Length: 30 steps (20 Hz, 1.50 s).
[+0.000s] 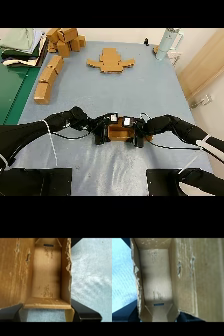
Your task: Fold the box.
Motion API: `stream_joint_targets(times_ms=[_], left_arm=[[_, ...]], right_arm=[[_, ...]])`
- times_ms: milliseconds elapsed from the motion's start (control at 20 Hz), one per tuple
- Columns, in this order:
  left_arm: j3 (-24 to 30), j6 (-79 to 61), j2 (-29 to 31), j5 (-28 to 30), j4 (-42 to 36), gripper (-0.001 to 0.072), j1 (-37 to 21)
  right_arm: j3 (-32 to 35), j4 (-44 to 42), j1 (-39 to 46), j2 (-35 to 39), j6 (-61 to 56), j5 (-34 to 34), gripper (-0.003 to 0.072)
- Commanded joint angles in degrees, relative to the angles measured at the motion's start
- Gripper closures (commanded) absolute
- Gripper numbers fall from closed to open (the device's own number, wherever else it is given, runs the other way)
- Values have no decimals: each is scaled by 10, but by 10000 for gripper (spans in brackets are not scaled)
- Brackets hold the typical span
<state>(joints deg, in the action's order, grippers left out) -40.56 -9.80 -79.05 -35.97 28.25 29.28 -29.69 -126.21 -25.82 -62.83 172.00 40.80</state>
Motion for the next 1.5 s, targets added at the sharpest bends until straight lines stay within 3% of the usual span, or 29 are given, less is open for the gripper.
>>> stream_joint_targets(times_ms=[0, 350, 450, 650, 850, 1050, 1250, 1450], left_arm=[[0, 0, 0, 0, 0, 119, 0], [0, 0, 0, 0, 0, 119, 0], [0, 0, 0, 0, 0, 119, 0], [0, 0, 0, 0, 0, 119, 0], [0, 0, 0, 0, 0, 119, 0], [0, 0, 0, 0, 0, 120, 0], [0, 0, 0, 0, 0, 119, 0], [0, 0, 0, 0, 0, 120, 0]], right_arm=[[0, 0, 0, 0, 0, 0, 126], [0, -6, 0, 0, 0, 10, 124], [-3, -10, 0, 3, -1, 3, -34], [-5, 21, 4, 23, -8, 14, -34], [-5, 102, 16, 65, -125, 33, -34], [-5, 178, 16, 133, -240, 100, -34], [-5, 167, 16, 214, -275, 127, -34], [-5, 95, 16, 275, -475, 149, -34]])
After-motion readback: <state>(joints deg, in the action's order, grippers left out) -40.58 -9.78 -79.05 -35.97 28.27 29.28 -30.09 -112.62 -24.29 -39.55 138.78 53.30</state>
